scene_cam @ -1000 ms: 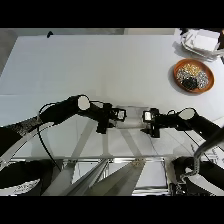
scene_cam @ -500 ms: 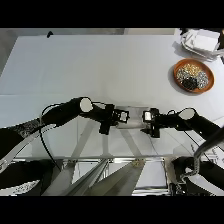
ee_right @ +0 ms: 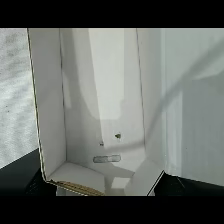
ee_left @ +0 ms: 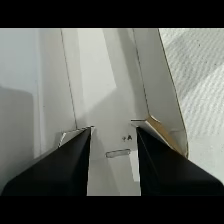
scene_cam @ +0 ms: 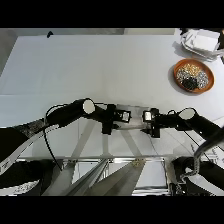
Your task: Fold the box and place the chain.
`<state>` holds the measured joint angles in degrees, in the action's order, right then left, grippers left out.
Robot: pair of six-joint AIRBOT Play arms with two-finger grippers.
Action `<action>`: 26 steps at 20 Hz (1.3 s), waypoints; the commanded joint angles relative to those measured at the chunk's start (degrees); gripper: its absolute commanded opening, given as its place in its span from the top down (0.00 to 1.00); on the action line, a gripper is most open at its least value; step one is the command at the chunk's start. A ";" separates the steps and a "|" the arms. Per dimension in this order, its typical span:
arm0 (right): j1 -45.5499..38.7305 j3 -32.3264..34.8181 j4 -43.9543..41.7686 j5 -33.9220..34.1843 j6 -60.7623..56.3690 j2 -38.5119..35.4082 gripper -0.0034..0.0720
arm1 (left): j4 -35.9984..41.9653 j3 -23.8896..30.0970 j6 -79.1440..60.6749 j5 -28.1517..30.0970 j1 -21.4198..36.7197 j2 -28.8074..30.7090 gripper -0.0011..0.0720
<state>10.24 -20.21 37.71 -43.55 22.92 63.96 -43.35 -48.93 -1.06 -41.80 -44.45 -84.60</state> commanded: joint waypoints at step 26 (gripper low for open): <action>0.04 0.00 0.00 0.02 0.07 -0.04 0.47 | 5.68 11.21 56.63 -13.31 21.49 8.83 0.98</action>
